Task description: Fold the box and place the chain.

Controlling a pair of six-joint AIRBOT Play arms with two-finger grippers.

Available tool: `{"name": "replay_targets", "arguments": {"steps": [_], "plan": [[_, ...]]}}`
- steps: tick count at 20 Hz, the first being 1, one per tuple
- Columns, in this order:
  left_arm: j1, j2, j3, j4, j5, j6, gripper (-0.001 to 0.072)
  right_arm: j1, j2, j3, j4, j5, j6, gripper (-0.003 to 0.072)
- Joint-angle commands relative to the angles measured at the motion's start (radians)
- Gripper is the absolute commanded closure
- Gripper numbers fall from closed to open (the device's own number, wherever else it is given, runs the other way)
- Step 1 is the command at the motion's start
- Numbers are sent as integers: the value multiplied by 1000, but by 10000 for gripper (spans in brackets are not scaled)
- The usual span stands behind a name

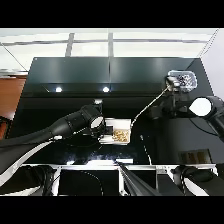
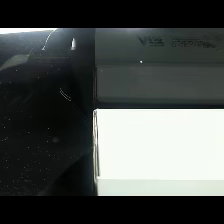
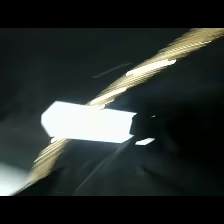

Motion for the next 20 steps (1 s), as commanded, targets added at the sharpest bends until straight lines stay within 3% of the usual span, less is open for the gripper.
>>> {"name": "replay_targets", "arguments": {"steps": [1, 6, 12, 13, 16, 18, 20], "plan": [[0, 0, 0, 0, -1, -1, 679, -129, -82, -11, -306, -196, 230, 19], [0, 0, 0, 0, -1, 0, 678, -264, -372, 184, -142, -237, 257, 19], [0, 0, 0, 0, -1, 0, 678, -269, -630, 410, -3, -238, 253, 22], [0, 0, 0, 0, -1, 0, 678, -269, -652, 430, 0, -232, 253, 65], [0, 0, 0, 0, -1, 0, 678, -269, -674, 441, -21, -219, 214, 321], [0, 0, 0, 0, -1, 0, 679, -270, -672, 442, -38, -205, 175, 630], [0, 0, 0, 0, -2, 0, 679, -269, -657, 442, -38, -158, 138, 673]]}}
